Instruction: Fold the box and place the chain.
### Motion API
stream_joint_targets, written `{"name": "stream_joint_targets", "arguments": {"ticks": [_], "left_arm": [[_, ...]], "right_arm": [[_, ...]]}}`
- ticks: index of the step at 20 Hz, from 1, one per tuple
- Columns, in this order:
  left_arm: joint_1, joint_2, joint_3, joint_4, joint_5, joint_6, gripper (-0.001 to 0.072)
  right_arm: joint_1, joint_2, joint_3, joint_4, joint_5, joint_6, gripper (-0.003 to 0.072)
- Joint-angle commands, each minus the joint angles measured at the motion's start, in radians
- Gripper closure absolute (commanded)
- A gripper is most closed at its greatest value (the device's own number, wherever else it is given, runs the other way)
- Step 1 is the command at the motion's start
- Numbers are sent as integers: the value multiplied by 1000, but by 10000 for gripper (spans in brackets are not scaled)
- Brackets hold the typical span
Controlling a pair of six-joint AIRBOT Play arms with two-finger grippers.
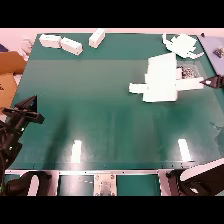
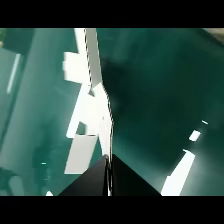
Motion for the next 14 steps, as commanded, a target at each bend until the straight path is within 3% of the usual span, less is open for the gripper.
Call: {"name": "stream_joint_targets", "arguments": {"ticks": [1,14], "left_arm": [[0,1,1,0,1,0,688],[0,1,1,0,0,0,688]], "right_arm": [[102,74,-127,77,-1,-21,680],[302,108,-663,127,-229,-237,680]]}}
